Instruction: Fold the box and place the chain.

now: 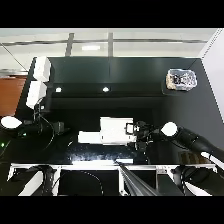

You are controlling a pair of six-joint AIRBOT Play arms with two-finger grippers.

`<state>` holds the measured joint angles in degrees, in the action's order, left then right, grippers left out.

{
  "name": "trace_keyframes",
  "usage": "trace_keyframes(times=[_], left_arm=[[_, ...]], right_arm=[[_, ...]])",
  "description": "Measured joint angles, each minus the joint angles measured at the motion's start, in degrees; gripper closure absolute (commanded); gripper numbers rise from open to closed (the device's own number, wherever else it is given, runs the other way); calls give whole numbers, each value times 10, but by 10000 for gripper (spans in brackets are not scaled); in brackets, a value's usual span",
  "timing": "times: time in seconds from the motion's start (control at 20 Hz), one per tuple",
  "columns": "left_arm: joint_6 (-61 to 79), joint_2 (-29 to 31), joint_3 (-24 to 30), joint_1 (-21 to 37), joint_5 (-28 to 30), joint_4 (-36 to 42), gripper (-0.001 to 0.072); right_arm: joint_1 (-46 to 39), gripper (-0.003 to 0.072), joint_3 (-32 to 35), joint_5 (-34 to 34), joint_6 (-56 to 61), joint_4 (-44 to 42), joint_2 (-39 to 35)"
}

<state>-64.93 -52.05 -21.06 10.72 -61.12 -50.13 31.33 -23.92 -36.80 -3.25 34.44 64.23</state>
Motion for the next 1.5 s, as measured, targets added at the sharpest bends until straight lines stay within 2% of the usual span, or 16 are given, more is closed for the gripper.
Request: trace_keyframes(times=[0.15, 0.3, 0.5, 0.7, 0.75, 0.8, 0.85, 1.2, 1.35, 1.5], left_arm=[[-41, -50, 13, 7, -26, -2, 685], [-24, -107, 18, -15, -40, 53, 685], [18, -152, 19, -85, -16, 136, 685], [52, -165, 7, -150, 1, 174, 675], [56, -166, 2, -160, 3, 179, 491], [59, -167, -3, -167, 3, 182, 153], [61, -168, -9, -172, 2, 185, 53], [66, -169, -64, -194, -39, 180, 53], [63, -169, -91, -224, -40, 181, 55], [32, -169, -112, -267, -14, 176, 56]], right_arm=[[0, 442, 0, 0, 0, 0, 0], [0, 443, 0, 0, 0, 0, 0], [0, 443, 0, 0, 0, 0, 0], [0, 443, 0, 0, 0, 0, 0], [0, 442, 0, 0, 0, 0, 0], [0, 443, 0, 0, 0, 0, 0], [0, 443, 0, 0, 0, 0, 0], [0, 443, 0, 0, 0, 0, 0], [0, 443, 0, 0, 0, 0, 0], [0, 443, 0, 0, 0, 0, 0]])
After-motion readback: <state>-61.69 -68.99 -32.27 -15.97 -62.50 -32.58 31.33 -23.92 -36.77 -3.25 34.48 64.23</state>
